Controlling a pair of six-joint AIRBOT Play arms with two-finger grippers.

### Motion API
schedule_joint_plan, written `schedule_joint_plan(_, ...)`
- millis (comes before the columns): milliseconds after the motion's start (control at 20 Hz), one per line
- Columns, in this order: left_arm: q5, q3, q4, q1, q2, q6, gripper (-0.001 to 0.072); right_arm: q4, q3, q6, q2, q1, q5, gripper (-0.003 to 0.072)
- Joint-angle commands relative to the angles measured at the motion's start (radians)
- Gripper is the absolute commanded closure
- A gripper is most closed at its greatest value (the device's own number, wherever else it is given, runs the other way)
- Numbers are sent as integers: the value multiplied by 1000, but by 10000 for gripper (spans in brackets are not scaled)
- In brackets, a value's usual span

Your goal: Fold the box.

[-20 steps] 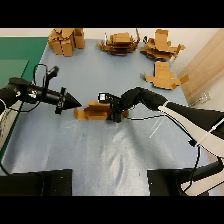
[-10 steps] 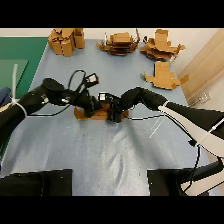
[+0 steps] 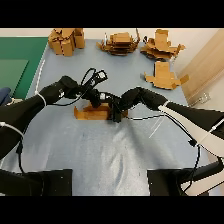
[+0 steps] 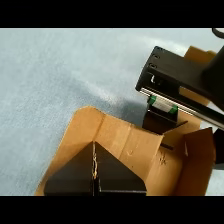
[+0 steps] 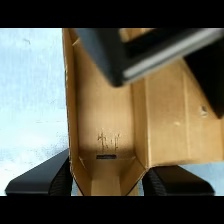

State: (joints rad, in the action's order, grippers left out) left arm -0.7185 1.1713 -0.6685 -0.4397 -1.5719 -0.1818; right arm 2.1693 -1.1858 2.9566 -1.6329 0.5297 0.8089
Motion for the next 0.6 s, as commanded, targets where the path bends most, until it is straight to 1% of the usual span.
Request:
schedule_joint_plan(0,-121,86,-110,-3,-49,-79,694,1,-1,1,-1,2,4,180)
schedule_joint_plan(150,-166,106,-123,-2,-57,-77,693,1,-1,1,-1,1,4,180)
schedule_joint_plan(300,-241,117,-144,-2,-82,-75,693,1,-1,1,-1,2,4,180)
schedule_joint_plan(350,-252,119,-143,-3,-87,-73,692,1,-1,1,-1,1,4,180)
schedule_joint_plan(450,-229,127,-140,-2,-86,-73,692,1,-1,1,-1,1,4,180)
schedule_joint_plan(550,-215,157,-141,-1,-85,-72,692,1,-1,0,-1,2,5,180)
